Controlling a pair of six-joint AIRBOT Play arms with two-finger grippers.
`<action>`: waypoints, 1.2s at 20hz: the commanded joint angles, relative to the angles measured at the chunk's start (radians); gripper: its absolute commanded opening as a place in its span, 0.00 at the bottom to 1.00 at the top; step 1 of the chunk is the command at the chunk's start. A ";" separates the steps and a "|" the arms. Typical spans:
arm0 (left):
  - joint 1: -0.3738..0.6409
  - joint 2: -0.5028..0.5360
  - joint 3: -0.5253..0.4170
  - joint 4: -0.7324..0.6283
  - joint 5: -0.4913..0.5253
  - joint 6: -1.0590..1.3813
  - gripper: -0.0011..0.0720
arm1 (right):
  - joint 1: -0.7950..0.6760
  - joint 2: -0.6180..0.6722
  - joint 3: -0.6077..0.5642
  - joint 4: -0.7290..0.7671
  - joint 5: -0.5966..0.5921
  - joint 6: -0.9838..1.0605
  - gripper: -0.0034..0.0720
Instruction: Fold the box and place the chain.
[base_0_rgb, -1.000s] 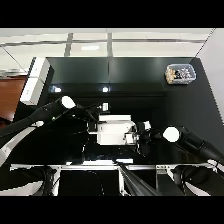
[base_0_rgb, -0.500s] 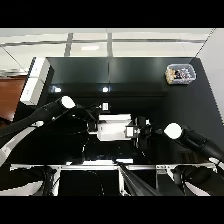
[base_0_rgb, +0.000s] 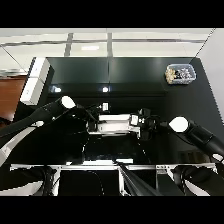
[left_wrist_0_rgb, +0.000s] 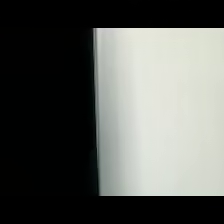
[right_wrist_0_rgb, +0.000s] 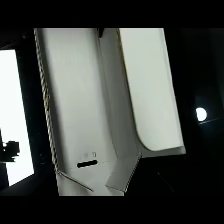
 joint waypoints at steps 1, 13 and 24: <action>0.000 -0.001 0.001 0.000 0.000 0.000 0.05 | -0.020 -0.004 0.002 0.079 -0.002 0.003 0.99; 0.000 -0.001 0.001 0.000 0.000 0.000 0.05 | -0.064 -0.211 0.002 0.280 0.096 -0.289 0.99; 0.000 -0.001 0.001 0.000 0.001 0.000 0.05 | -0.069 -0.259 0.033 0.239 0.121 -0.238 0.99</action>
